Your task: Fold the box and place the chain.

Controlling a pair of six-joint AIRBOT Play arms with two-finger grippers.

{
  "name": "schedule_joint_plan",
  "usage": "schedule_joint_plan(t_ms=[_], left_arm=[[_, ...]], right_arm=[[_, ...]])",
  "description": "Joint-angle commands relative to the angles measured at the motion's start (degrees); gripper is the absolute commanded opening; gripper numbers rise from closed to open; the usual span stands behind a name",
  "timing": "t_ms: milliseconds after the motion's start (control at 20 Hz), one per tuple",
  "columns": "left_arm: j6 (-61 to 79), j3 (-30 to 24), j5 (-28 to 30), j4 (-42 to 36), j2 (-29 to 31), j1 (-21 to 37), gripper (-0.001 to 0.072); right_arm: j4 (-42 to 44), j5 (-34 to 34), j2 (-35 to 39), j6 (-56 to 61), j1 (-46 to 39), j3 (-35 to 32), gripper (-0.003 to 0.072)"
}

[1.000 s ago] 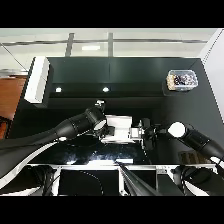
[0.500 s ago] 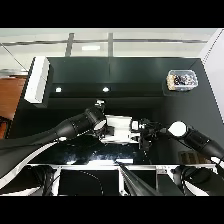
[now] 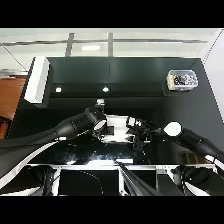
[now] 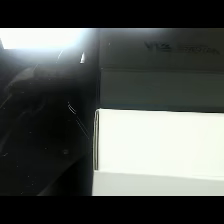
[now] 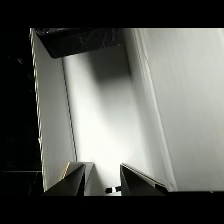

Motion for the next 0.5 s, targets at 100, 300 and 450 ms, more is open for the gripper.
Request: schedule_joint_plan(t_ms=[100,300,450], left_arm=[[-0.09,0.04,0.5,-0.24,0.0,0.02,0.0032],[-0.11,0.04,0.5,-0.24,0.0,0.02,0.0032],[-0.09,0.04,0.5,-0.24,0.0,0.02,0.0032]], right_arm=[[0.59,-1.92,-0.72,0.46,1.05,0.0,0.0257],[0.52,-2.54,-0.72,0.66,1.05,0.0,0.0287],[0.37,-4.17,-0.68,0.66,1.03,0.0,0.0236]])
